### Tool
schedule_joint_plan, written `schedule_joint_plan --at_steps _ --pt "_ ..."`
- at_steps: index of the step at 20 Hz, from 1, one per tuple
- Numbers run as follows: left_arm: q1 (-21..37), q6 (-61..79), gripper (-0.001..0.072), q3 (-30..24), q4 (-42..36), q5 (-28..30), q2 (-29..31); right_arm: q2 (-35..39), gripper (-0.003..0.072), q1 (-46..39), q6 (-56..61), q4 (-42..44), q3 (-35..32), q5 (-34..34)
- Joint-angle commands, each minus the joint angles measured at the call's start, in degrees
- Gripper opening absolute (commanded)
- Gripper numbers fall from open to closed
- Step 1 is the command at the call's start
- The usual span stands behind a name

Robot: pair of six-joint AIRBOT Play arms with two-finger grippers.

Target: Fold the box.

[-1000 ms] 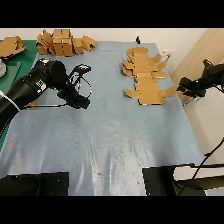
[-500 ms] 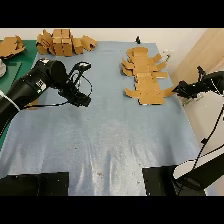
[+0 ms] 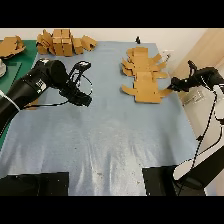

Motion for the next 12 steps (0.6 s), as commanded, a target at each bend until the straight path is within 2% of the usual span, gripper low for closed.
schedule_joint_plan --at_steps 1,4,6,9,12 --pt "-0.04 0.0 0.0011 -0.02 -2.25 -0.39 0.02 -0.35 0.0003 2.01 -0.44 0.07 0.44 -6.29" --pt "0.76 0.0 0.0012 -0.02 -2.19 -0.44 0.04 1.01 0.0 2.93 3.74 -0.2 -0.09 -10.78" --pt "2.27 -0.55 0.0012 -0.02 -2.21 -0.5 0.04 4.87 -0.0001 3.63 4.44 -0.37 -4.2 -11.45" --pt "5.55 -1.49 0.0012 -0.52 -3.54 -1.36 0.11 14.43 0.0 6.01 4.94 -0.39 -16.68 -7.8" --pt "7.58 1.4 0.0012 -3.48 -7.02 -1.22 0.15 23.91 0.0 9.49 6.8 -0.66 -31.5 -3.21"
